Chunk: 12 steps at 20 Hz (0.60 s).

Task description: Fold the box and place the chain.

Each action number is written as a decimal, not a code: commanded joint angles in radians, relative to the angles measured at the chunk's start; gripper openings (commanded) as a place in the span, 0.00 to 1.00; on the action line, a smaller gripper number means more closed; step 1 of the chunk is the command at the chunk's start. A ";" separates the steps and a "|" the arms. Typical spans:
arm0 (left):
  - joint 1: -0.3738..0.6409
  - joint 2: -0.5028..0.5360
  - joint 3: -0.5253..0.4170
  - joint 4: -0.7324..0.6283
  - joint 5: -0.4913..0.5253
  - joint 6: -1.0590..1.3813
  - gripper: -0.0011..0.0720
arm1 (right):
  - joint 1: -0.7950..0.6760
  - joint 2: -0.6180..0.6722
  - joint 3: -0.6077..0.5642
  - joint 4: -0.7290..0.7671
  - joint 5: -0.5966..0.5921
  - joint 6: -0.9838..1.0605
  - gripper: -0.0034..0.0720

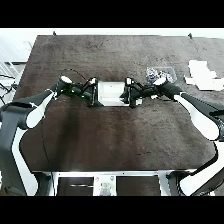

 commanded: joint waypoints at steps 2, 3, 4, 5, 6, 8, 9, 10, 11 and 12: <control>0.001 0.000 0.001 -0.001 0.001 -0.002 0.59 | 0.004 -0.009 0.000 0.019 -0.026 -0.022 0.77; 0.001 0.000 0.001 -0.001 0.000 -0.002 0.59 | 0.003 -0.009 0.000 0.019 -0.028 -0.022 0.79; 0.001 0.000 0.001 -0.001 0.000 -0.002 0.59 | 0.002 -0.009 0.000 0.019 -0.029 -0.022 0.79; 0.001 0.000 0.001 -0.001 0.001 -0.002 0.59 | 0.002 -0.009 0.000 0.019 -0.028 -0.022 0.79; 0.001 0.000 0.001 -0.001 0.001 -0.002 0.59 | 0.001 -0.009 0.000 0.018 -0.028 -0.013 0.79; 0.001 0.000 0.001 -0.001 0.000 -0.002 0.59 | 0.001 -0.009 0.000 0.014 -0.027 -0.010 0.62; 0.001 0.000 0.001 -0.001 0.000 -0.002 0.59 | -0.001 -0.007 0.000 0.003 -0.026 -0.007 0.45; 0.001 0.000 0.001 -0.001 0.000 -0.002 0.59 | -0.005 -0.003 0.000 -0.011 -0.024 0.026 0.29; 0.001 0.000 0.001 -0.001 0.001 -0.002 0.59 | -0.012 0.007 0.000 -0.040 -0.021 0.075 0.07; 0.001 0.000 0.001 0.000 0.003 -0.002 0.59 | -0.023 0.023 0.000 -0.089 -0.011 0.132 0.06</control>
